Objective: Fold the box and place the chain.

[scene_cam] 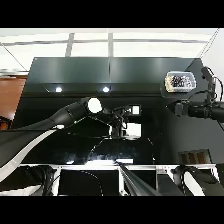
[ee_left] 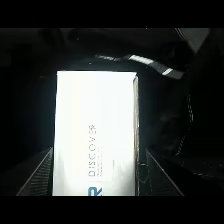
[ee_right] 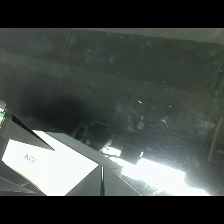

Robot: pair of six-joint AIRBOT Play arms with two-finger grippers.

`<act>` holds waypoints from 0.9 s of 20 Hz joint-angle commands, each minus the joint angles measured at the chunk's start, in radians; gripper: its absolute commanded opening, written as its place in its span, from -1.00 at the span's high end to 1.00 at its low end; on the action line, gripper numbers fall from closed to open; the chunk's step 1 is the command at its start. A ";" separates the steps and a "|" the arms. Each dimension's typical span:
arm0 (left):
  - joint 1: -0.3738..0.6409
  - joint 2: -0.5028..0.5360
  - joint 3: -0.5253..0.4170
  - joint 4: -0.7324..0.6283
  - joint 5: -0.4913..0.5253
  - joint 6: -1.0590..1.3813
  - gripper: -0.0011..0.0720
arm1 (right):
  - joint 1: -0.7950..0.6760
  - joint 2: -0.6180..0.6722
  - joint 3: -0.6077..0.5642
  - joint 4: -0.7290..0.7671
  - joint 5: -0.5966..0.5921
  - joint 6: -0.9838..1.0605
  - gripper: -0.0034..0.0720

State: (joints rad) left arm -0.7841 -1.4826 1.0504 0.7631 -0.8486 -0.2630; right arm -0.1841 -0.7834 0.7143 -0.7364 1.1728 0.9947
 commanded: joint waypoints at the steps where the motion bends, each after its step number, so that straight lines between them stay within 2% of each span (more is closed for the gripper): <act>1: 0.001 0.001 0.003 0.015 0.010 -0.026 -0.91 | -0.001 0.000 0.001 -0.002 0.000 0.000 0.90; 12: -0.003 -0.014 0.003 0.040 -0.027 -0.060 -0.92 | -0.001 0.000 0.001 -0.002 0.000 0.000 0.90; 18: -0.067 -0.034 -0.002 0.148 0.058 -0.060 -0.95 | -0.001 0.000 0.001 -0.002 0.000 0.000 0.90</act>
State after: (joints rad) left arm -0.8230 -1.5085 1.0515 0.8551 -0.8295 -0.3214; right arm -0.1841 -0.7834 0.7143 -0.7380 1.1728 0.9947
